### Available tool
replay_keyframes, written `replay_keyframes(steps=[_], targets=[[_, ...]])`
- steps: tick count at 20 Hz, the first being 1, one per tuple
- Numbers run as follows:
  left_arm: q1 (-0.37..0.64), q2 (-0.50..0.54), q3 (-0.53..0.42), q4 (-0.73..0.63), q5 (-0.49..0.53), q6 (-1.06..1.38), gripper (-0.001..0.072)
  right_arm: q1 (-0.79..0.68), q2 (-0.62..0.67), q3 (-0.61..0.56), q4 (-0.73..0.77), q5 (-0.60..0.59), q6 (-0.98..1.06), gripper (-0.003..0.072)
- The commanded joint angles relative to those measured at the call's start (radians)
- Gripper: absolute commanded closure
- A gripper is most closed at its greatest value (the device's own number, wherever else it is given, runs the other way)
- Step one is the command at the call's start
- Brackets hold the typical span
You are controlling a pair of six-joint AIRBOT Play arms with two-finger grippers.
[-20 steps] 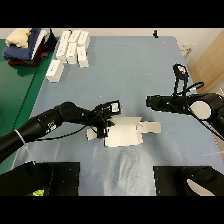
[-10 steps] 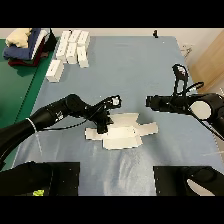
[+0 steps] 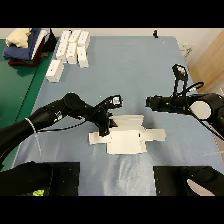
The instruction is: Fold the box.
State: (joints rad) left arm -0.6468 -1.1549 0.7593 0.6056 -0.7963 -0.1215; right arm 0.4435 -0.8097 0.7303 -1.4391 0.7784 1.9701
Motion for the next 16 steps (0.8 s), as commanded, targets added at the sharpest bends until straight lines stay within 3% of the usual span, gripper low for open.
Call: replay_keyframes(steps=[1, 5, 16], targets=[[-0.022, -0.011, -0.020, -0.023, 0.022, 0.016, 0.0697, 0.001, 0.000, 0.000, 0.000, 0.000, 0.000, 0.0684], [-0.089, -0.011, -0.067, -0.018, 0.124, 0.016, 0.0696, 0.001, 0.000, 0.000, 0.000, 0.001, 0.000, 0.0684], [-0.164, -0.009, -0.082, 0.121, 0.106, -0.119, 0.0696, 0.001, 0.000, 0.000, 0.000, 0.002, -0.009, 0.0684]])
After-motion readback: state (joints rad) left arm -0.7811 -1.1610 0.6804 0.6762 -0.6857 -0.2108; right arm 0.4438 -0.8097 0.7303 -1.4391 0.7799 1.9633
